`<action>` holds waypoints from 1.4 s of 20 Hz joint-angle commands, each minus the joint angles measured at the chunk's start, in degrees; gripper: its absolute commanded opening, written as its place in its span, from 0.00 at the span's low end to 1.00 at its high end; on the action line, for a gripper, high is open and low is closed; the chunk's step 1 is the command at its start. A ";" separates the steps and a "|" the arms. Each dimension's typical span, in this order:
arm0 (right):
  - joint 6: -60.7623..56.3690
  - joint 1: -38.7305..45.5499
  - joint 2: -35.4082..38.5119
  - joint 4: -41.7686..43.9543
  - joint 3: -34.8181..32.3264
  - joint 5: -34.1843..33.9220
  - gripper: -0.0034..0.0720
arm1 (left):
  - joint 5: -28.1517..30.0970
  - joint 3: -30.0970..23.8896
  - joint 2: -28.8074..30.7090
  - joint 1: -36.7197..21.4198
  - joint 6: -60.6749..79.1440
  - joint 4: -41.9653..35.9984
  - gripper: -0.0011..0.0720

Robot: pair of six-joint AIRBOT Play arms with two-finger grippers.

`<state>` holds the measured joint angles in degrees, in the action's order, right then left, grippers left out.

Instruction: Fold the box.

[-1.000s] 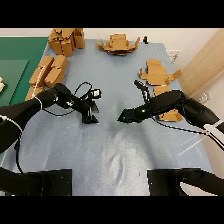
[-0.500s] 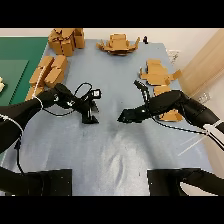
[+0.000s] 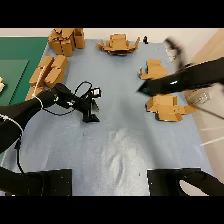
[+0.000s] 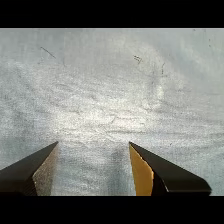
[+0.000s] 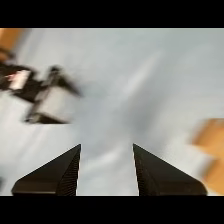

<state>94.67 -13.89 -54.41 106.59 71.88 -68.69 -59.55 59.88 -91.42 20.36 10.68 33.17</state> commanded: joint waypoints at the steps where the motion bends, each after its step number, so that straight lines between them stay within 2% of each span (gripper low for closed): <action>1: -3.15 7.15 8.17 -34.80 5.33 -2.67 0.72 | 0.55 0.17 0.02 -0.04 0.00 -0.20 0.95; 3: -6.03 13.77 9.49 -42.47 5.29 -4.61 0.69 | -0.26 0.17 0.00 0.00 -0.28 -0.44 0.95; 4: -6.40 18.08 9.27 -41.70 5.05 -5.97 0.54 | -1.25 0.17 0.00 -0.02 -0.26 -0.42 0.95; 5: -6.34 22.58 8.83 -39.67 4.22 -6.45 0.49 | -2.14 0.17 0.00 -0.04 -0.39 -0.42 0.95; 8: -5.22 36.65 4.24 -29.83 0.76 -5.90 0.49 | -4.13 0.76 0.02 -0.61 -13.97 -0.52 0.95; 10: -4.44 45.72 -0.90 -21.94 -0.74 -2.38 0.49 | -5.22 3.28 0.13 -1.95 -30.64 2.86 0.95; 13: -4.33 54.31 -10.01 -16.81 -0.81 4.48 0.50 | -13.11 7.34 0.13 -6.23 -51.12 5.18 0.95; 15: -0.13 56.81 -16.22 -14.32 -0.24 4.72 0.50 | -20.00 8.11 0.13 -9.20 -52.81 4.50 0.95; 17: 9.81 58.99 -23.10 -3.78 1.09 1.86 0.50 | -25.75 8.07 0.13 -11.34 -54.25 3.58 0.95; 19: 17.27 59.52 -30.18 4.81 5.11 -3.17 0.60 | -31.32 8.07 0.13 -12.55 -55.80 3.67 0.95; 20: 18.32 59.49 -33.48 5.88 8.00 -5.16 0.69 | -32.76 8.07 0.11 -12.72 -57.18 3.78 0.95; 23: 21.18 58.88 -40.39 8.02 14.95 -10.82 0.70 | -34.18 7.89 0.11 -12.63 -58.58 4.07 0.95; 28: 28.13 58.64 -44.19 10.03 15.78 -9.33 0.70 | -35.01 7.91 0.13 -12.11 -58.53 -0.74 0.95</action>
